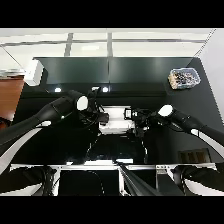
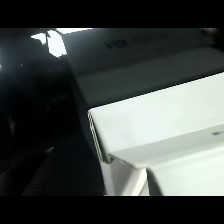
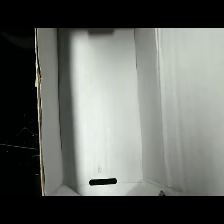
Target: Fold the box and place the chain.
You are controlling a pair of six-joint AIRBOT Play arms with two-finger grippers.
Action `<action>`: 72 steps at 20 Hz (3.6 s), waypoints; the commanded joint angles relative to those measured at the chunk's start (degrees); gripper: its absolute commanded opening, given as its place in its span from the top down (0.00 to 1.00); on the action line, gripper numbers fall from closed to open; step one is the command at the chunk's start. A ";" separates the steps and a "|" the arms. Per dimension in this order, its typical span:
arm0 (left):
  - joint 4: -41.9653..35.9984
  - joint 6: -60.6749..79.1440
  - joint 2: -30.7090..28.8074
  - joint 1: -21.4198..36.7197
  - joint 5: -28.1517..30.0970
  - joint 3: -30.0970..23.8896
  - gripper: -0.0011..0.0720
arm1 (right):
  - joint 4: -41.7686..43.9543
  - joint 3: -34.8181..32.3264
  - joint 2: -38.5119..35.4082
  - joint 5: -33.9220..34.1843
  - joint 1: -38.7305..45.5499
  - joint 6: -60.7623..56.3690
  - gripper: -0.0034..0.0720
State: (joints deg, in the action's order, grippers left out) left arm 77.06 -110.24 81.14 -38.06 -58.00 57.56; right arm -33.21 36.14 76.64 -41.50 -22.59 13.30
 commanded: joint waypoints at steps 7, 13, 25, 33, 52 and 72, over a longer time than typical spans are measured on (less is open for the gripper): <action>14.97 -11.08 6.88 -6.43 -10.08 10.01 0.14 | -0.02 -0.02 0.02 -0.04 -0.04 0.00 0.35; 14.34 -19.04 7.37 -6.73 -10.03 10.10 0.37 | -0.02 -0.02 0.02 -0.07 -0.04 0.00 0.35; 9.60 -21.49 7.56 -6.80 -6.25 8.24 0.40 | 0.00 -0.02 0.02 -0.04 -0.04 0.00 0.35; 9.22 -22.01 7.74 -6.75 -5.70 8.26 0.92 | 0.00 -0.02 0.02 -0.04 -0.04 0.00 0.35; 10.51 -21.55 7.76 -6.73 -6.56 8.31 0.95 | -1.88 0.31 -1.77 0.02 0.02 -5.09 0.08; 10.29 -21.51 7.76 -6.73 -6.32 8.33 0.95 | -6.23 0.26 -8.24 -1.73 -0.46 -11.41 0.72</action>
State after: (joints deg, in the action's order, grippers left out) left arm 87.35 -131.74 88.86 -44.84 -64.34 65.84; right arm -44.71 36.38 68.23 -43.38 -22.83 3.01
